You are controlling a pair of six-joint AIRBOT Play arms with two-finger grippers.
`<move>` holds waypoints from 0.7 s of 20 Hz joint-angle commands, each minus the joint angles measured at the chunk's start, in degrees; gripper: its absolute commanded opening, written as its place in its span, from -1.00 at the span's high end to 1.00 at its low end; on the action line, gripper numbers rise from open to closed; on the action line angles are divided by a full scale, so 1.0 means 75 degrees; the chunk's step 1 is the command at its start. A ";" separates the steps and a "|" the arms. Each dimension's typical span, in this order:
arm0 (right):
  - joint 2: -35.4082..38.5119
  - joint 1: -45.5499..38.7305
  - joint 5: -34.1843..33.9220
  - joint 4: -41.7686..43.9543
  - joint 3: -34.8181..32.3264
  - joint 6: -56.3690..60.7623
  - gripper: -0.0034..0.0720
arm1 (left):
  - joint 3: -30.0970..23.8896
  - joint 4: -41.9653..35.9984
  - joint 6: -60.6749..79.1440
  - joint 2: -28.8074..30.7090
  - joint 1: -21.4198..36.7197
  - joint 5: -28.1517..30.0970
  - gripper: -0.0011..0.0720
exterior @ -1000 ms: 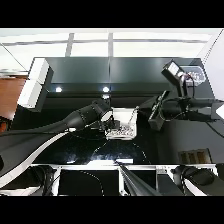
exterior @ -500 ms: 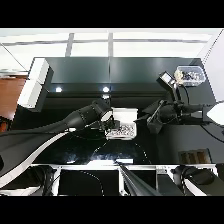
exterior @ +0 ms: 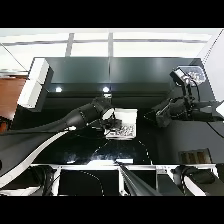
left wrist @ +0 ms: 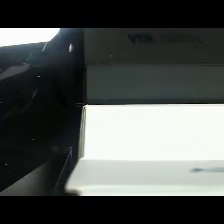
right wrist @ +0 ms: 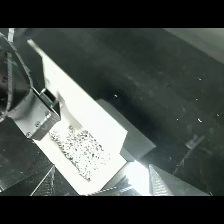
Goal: Fold the box and place the chain.
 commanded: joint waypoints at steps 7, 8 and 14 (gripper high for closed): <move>-0.0006 -0.0175 0.0070 0.0003 0.0000 0.0032 -0.92 | 0.0204 0.0554 0.2894 0.1810 0.0565 -0.1122 -0.15; -0.0003 -0.0178 0.0073 0.0000 0.0000 0.0032 -0.92 | 0.0070 0.0548 0.3410 0.2145 0.0796 -0.1198 -0.15; -0.0006 -0.0178 0.0006 0.0003 0.0000 0.0117 -0.92 | -0.3331 -0.1751 0.7009 0.5435 0.2981 0.1271 -0.15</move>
